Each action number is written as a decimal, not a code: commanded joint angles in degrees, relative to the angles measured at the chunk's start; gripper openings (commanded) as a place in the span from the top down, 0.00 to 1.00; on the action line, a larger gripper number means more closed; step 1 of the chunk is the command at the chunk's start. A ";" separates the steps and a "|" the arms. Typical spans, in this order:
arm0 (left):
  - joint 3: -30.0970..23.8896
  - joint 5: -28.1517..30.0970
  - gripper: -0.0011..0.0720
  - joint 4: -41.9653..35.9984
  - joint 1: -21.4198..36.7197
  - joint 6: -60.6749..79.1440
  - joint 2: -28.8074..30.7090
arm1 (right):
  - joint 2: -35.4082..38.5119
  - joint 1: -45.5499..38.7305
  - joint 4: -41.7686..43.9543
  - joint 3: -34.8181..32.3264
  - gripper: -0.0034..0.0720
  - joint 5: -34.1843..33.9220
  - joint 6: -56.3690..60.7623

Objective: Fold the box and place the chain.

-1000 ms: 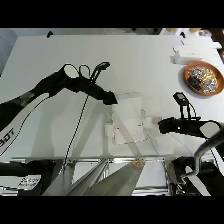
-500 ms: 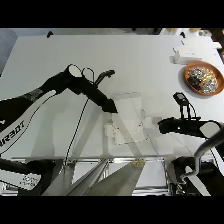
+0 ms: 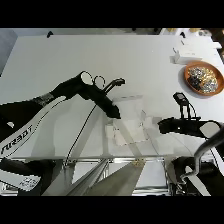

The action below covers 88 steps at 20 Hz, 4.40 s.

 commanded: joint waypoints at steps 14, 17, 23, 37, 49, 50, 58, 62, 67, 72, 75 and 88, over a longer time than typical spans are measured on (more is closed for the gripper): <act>-4.79 13.29 1.00 13.73 -4.76 9.16 19.23 | 0.50 0.07 -1.55 20.90 0.47 14.56 -0.96; -16.61 27.71 0.99 17.57 -9.88 11.58 26.12 | 2.36 0.07 -1.92 22.23 0.47 15.52 -0.94; -21.27 29.38 0.99 0.57 -9.05 40.13 18.93 | 2.73 0.07 -0.72 22.23 0.47 16.96 -0.92; -20.83 31.71 0.98 0.76 -8.76 43.60 14.38 | 2.73 0.07 -0.87 22.12 0.47 19.04 -1.81; -20.85 31.43 0.97 0.74 -8.87 43.58 14.43 | 2.67 2.36 7.74 15.96 0.94 24.24 -28.35; -20.85 31.45 0.97 0.76 -8.87 43.58 14.43 | 2.56 3.96 8.81 13.88 0.94 22.40 -31.69; -20.85 31.43 0.97 0.74 -8.87 43.60 14.43 | 2.54 20.17 -2.49 2.86 0.94 8.02 -39.67; -20.85 31.39 0.97 0.74 -8.87 43.60 14.43 | 3.91 27.89 -7.89 -3.80 0.18 -2.73 -39.74; -20.85 31.45 0.97 0.76 -8.87 43.60 14.43 | 5.92 35.34 -10.54 -8.35 0.04 -11.87 -39.63; -20.85 31.43 0.97 0.74 -8.87 43.58 14.43 | 4.70 36.72 -14.60 -9.01 0.03 -17.20 -36.83; -20.85 31.43 0.97 0.76 -8.87 43.58 14.43 | 3.10 36.72 -14.71 -8.98 0.03 -17.88 -36.92; -20.85 31.43 0.97 0.76 -8.87 43.60 14.43 | 1.11 24.79 -4.92 -1.44 0.04 -12.09 -47.32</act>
